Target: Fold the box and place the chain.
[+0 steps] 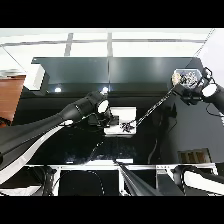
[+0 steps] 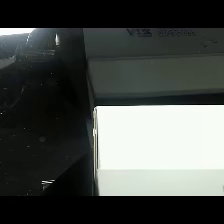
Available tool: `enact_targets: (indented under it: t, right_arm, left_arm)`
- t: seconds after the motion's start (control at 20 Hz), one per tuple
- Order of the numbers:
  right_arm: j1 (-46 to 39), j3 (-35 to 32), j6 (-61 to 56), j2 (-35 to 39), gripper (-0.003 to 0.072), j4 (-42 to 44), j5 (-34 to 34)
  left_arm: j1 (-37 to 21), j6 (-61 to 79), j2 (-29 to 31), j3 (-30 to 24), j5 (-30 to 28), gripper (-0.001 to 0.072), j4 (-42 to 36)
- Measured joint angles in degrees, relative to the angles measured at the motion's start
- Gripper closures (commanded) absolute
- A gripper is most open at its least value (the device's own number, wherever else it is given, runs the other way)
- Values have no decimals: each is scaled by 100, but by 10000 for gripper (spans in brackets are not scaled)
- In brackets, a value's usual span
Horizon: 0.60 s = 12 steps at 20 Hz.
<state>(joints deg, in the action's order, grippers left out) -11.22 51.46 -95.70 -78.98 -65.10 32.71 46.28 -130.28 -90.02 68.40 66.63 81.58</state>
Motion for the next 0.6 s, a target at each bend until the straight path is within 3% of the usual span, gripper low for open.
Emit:
enact_targets:
  t: [0.4, 0.45, 0.5, 0.6]
  right_arm:
    - [-59, 693, 490, -953, -17, 892, -214]
    - [-59, 717, 511, -1012, 36, 938, -254]
    - [-59, 737, 540, -1062, 295, 966, -297]
    - [-52, 748, 533, -1134, 667, 968, -236]
  left_arm:
    - [0, 0, 0, 0, 2, 678, -2]
    - [-2, 2, 0, 0, 2, 678, 0]
    - [-2, 0, 0, 0, 4, 678, -2]
    - [0, 2, 0, 0, 4, 678, -2]
